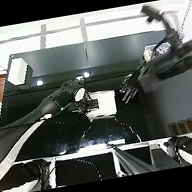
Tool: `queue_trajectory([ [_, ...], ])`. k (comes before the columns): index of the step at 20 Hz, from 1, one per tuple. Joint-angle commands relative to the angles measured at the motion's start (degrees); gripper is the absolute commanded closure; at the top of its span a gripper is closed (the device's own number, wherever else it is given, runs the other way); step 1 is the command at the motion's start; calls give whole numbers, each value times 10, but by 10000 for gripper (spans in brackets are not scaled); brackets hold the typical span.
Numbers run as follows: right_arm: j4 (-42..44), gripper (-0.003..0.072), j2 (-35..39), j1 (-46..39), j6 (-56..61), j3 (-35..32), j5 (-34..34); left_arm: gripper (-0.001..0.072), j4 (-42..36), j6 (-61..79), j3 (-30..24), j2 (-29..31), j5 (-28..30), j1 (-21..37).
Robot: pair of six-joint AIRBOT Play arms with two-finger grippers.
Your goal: Fold the box and place the chain.
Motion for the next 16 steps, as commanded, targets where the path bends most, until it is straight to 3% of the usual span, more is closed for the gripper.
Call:
queue_trajectory([
  [1,31,654,-6,45,-2,-64,-61,681,0,0,0,0,-4,0],
  [8,42,652,-68,96,-4,-78,-132,681,0,0,0,0,-10,0],
  [12,-16,651,-94,96,15,-78,-160,681,0,0,0,0,-10,0],
  [16,-12,652,-102,96,10,-78,-182,681,0,0,0,0,-10,0],
])
